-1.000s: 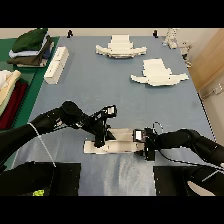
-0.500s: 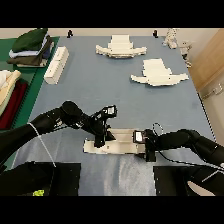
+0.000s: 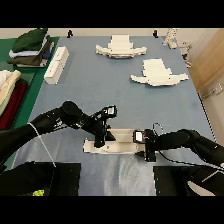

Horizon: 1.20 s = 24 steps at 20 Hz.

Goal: Fold the box.

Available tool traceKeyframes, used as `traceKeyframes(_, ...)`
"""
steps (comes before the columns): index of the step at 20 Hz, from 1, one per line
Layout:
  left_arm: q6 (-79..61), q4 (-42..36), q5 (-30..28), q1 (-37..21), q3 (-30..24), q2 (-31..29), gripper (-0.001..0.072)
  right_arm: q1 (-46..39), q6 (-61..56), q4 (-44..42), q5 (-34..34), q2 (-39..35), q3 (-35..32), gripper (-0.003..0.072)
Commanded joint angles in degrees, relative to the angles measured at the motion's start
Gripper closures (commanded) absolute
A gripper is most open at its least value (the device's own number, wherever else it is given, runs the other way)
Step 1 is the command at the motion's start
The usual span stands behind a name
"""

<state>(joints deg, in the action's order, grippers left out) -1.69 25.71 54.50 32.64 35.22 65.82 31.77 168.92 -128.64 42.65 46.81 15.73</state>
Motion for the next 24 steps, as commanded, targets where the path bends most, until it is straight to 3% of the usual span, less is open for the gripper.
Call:
traceKeyframes(1, 0.00, 0.00, -0.04, 0.00, 0.02, 0.00, 0.0694, 0.02, 0.02, 0.04, 0.24, 0.02, 0.00, 0.0183)
traceKeyframes(24, -0.39, -2.80, -2.43, 0.17, 0.07, 0.00, 0.0694, 0.00, 0.00, 0.04, -0.04, 0.02, 0.04, 0.0181)
